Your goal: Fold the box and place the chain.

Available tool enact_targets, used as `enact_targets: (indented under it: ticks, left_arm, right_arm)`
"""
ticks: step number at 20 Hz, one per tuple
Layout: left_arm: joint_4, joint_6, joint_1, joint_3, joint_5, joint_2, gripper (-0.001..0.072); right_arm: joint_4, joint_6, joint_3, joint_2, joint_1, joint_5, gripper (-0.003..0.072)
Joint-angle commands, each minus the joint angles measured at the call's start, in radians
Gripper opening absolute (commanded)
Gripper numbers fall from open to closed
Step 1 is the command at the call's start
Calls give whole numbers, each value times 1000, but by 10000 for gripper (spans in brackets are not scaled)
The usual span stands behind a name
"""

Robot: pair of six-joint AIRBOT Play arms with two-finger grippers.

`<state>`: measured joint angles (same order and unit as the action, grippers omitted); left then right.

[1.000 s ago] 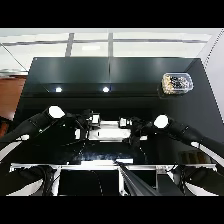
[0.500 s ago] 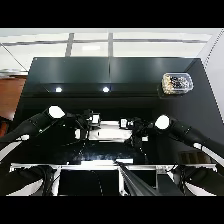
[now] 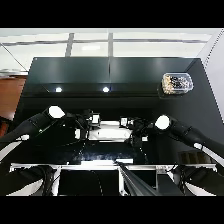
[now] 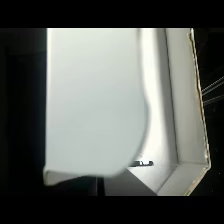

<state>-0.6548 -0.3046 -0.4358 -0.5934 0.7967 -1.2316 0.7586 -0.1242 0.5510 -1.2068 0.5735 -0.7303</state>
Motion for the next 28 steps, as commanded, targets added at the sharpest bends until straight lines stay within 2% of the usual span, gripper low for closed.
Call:
enact_targets:
  ticks: [1, 8, 20, 21, 22, 23, 25, 27, 28]
  left_arm:
    - [0, -1, 0, 0, 1, 0, 28]
    - [0, -1, 0, 0, 1, 0, 28]
    - [0, 21, 0, 0, 28, 0, 30]
    - [0, 21, -1, 0, 31, 0, 31]
    - [1, 21, -1, 0, 34, 0, 34]
    - [1, 21, -1, 0, 34, 0, 95]
    - [1, 21, -1, 0, 32, 0, 298]
    - [0, 21, 0, -1, 29, 2, 349]
    - [0, 22, 0, -1, 18, 7, 473]
  right_arm:
    - [-11, -7, -6, -1, 1, 24, 606]
    - [-69, 10, -33, -1, 1, 42, 607]
    - [-69, 29, -54, -1, 29, 92, 605]
    - [-70, 32, -54, -1, 36, 92, 564]
    - [-70, 35, -54, -1, 40, 92, 479]
    - [-71, 37, -54, -1, 40, 91, 477]
    - [-70, 37, -54, -1, 40, 92, 477]
    - [-70, 39, -54, -1, 39, 92, 477]
    - [-70, 38, -54, -1, 39, 92, 477]
